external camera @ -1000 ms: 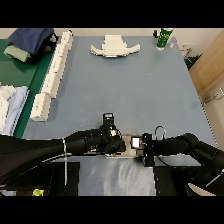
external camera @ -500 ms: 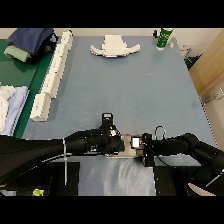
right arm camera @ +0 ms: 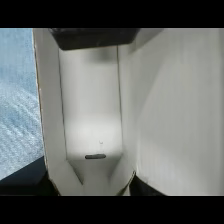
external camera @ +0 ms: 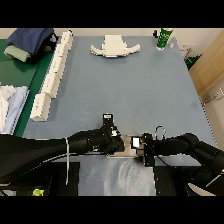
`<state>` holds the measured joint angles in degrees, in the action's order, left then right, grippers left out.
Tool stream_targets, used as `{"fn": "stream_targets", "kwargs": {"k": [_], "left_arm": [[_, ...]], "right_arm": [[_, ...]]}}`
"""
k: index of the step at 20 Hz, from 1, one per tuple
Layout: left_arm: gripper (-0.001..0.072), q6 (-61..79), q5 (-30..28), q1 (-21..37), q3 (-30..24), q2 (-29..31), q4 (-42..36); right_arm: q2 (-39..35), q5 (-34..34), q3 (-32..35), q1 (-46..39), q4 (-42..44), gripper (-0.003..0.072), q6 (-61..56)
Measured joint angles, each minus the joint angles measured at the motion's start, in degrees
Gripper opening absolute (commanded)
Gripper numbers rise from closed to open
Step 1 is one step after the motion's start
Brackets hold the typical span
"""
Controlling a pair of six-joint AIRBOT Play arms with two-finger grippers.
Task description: Fold the box.
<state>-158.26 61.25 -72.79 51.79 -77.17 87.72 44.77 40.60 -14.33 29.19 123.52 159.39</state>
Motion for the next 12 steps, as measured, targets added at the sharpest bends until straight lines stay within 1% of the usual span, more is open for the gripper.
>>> {"fn": "stream_targets", "kwargs": {"k": [5, 6, 7, 12], "left_arm": [[0.0021, -1.7, 0.2, -0.9, 0.0, -0.1, 1.6], [0.0209, -1.9, 0.2, -1.0, 0.0, -0.1, 1.8], [0.0375, -2.3, -0.5, -1.1, 0.0, -0.1, 2.2], [0.0371, -2.9, 0.0, -1.2, 0.1, -0.1, 2.7]], "right_arm": [[0.0, 0.0, 0.0, 0.0, 0.0, 0.0427, 0.0], [0.0, 0.0, 0.0, 0.0, 0.0, 0.0427, 0.0], [0.0, 0.0, 0.0, 0.0, 0.0, 0.0428, 0.0], [0.0, 0.0, 0.0, 0.0, 0.0, 0.0428, 0.0]]}}
